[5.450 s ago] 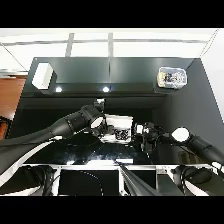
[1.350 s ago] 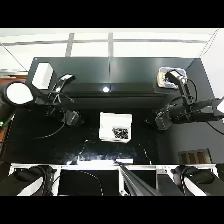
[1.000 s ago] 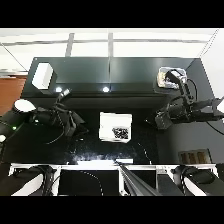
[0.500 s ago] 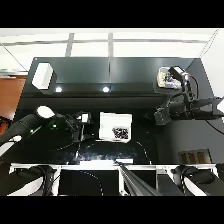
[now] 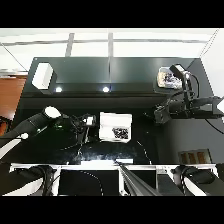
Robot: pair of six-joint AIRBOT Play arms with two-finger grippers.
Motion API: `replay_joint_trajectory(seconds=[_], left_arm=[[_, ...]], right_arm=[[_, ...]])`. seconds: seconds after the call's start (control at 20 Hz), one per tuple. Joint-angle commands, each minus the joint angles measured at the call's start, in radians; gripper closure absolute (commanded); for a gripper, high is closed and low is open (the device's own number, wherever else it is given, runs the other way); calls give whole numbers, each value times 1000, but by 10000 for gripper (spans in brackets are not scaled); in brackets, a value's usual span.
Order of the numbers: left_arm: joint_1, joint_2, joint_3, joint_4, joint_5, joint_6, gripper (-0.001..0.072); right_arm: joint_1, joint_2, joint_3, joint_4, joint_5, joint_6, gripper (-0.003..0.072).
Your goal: Fold the box and place the chain.
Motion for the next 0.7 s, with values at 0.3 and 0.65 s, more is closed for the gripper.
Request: replay_joint_trajectory(seconds=[0.3,0.65], left_arm=[[-41,-2,1,-49,48,-24,-3],[-41,-2,1,-64,72,-39,-2]], right_arm=[[0,0,1,0,-7,0,254],[0,0,0,0,-13,0,254]])
